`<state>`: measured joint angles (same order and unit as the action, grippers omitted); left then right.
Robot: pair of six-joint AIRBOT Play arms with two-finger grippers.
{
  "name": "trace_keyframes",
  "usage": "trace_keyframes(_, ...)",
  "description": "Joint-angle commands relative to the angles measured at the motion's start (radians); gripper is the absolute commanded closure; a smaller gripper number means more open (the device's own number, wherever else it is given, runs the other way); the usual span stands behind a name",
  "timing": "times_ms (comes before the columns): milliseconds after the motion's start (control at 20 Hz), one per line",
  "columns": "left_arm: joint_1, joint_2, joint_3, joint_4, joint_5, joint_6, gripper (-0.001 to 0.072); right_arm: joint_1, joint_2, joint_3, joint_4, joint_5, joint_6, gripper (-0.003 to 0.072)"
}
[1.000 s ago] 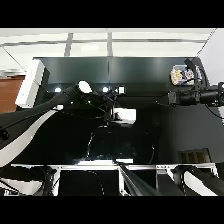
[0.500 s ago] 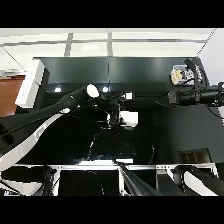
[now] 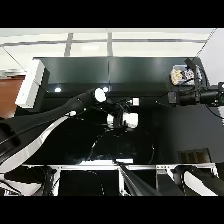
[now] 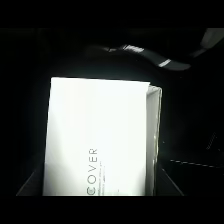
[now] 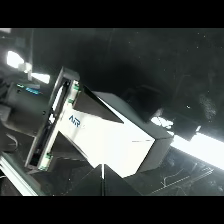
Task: Fold the box and place the chain.
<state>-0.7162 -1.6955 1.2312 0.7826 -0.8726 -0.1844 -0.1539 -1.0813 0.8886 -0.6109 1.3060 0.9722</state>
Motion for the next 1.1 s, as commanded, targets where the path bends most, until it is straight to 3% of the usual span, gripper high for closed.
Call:
trace_keyframes(0,-0.015,-0.005,0.006,0.050,0.050,-0.081,0.0138,0.000,0.000,0.001,0.000,-0.007,0.000,0.0669)
trace_keyframes(50,-0.014,-0.005,0.010,0.051,0.045,-0.108,0.0325,0.000,0.000,0.001,0.000,-0.008,0.000,0.0669)
trace_keyframes(100,-0.008,-0.005,0.025,0.055,0.019,-0.167,0.0440,0.000,0.000,0.001,0.000,-0.008,0.000,0.0669)
trace_keyframes(300,0.055,0.047,0.079,0.145,-0.062,-0.335,0.0462,0.000,0.000,0.001,0.000,-0.008,0.000,0.0669)
trace_keyframes(600,0.301,0.234,0.063,0.578,-0.271,-0.893,0.0477,0.000,0.000,0.001,0.000,-0.008,0.000,0.0669)
trace_keyframes(700,0.428,0.308,-0.010,0.609,-0.310,-1.014,0.0477,0.000,0.000,0.001,0.000,-0.008,0.001,0.0670)
trace_keyframes(900,0.748,0.503,-0.282,0.594,-0.278,-1.041,0.0476,0.000,0.000,0.001,0.000,-0.008,0.001,0.0669)
trace_keyframes(1050,1.011,0.563,-0.404,0.592,-0.240,-1.016,0.0476,0.000,0.000,0.001,0.000,-0.009,0.001,0.0669)
